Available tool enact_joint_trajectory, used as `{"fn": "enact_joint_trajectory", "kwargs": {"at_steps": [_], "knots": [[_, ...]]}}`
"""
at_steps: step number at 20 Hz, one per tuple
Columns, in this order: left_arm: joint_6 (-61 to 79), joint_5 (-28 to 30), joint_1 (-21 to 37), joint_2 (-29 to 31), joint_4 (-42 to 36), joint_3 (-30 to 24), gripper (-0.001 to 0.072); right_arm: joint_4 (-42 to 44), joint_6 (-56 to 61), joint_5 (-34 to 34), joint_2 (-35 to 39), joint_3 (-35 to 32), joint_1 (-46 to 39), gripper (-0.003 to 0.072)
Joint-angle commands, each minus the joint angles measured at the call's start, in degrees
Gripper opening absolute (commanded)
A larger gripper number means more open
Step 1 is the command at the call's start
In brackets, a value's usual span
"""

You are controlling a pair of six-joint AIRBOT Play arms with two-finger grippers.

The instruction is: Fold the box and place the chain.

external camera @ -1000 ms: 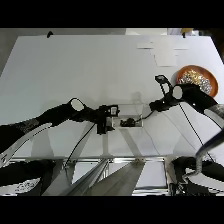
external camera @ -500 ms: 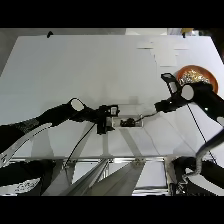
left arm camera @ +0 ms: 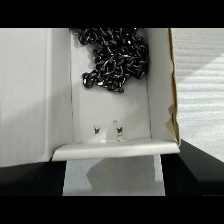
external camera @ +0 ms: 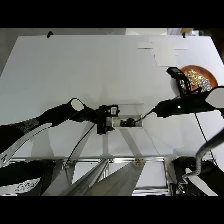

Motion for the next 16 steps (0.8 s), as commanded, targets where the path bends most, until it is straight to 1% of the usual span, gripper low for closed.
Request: {"fn": "enact_joint_trajectory", "kwargs": {"at_steps": [1,2,4,8,10,13,16], "knots": [[0.0,0.0,0.0,0.0,0.0,0.0,0.0209,10.0,-4.5,2.1,2.6,0.1,0.1,0.0018],[0.0,0.0,0.0,0.0,0.0,0.0,0.0209,11.6,-5.6,2.1,2.8,0.1,0.6,0.0018],[0.0,0.0,0.0,0.0,0.0,0.0,0.0209,12.2,-6.9,1.7,3.2,0.1,3.3,0.0018],[0.0,0.0,0.0,0.0,0.0,0.0,0.0209,9.2,-6.8,-3.2,3.2,0.1,9.9,0.0018],[0.0,0.0,0.0,0.0,0.0,0.0,0.0209,8.7,-6.8,-4.4,3.2,0.1,12.2,0.0018],[0.0,0.0,0.0,0.0,0.0,0.0,0.0209,6.6,-6.4,-7.5,3.0,0.1,14.3,0.0018],[0.0,0.0,0.0,0.0,0.0,0.0,0.0209,6.4,-6.1,-10.3,2.3,0.0,16.0,0.0019]]}}
